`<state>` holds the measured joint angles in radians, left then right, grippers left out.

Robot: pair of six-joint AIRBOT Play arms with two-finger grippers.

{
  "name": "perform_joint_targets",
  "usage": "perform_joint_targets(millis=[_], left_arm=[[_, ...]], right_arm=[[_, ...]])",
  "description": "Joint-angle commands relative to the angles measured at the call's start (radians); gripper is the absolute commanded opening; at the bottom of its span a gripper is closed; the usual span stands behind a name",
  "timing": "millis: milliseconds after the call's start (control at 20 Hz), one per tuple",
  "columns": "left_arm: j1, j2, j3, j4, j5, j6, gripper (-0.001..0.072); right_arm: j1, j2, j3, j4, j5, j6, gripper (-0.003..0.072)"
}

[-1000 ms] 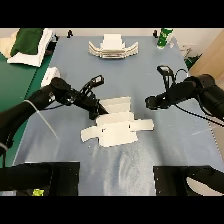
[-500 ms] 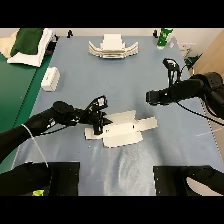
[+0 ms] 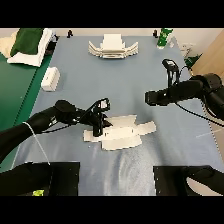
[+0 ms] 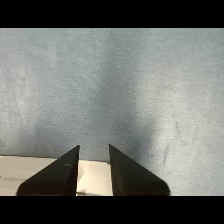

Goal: Fold the box.

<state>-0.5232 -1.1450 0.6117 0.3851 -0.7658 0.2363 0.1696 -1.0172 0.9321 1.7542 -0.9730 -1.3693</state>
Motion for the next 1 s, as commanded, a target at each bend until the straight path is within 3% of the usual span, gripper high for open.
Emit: perform_joint_targets(millis=[0,250,500,950], left_arm=[[0.034,0.004,0.060,0.121,-0.111,-0.095,0.0011],[0.034,-0.015,0.075,0.100,-0.114,-0.095,0.0011],[0.014,-0.092,0.075,-0.051,-0.131,-0.007,0.0011],[0.012,-0.107,0.038,0.002,-0.133,-0.026,0.0012]], right_arm=[[0.001,0.000,-0.001,0.008,0.000,0.000,0.0285],[0.001,0.000,-0.001,0.009,0.001,0.000,0.0285],[0.001,0.000,-0.001,0.017,0.000,0.000,0.0285],[0.001,0.000,-0.001,0.024,-0.003,0.000,0.0285]])
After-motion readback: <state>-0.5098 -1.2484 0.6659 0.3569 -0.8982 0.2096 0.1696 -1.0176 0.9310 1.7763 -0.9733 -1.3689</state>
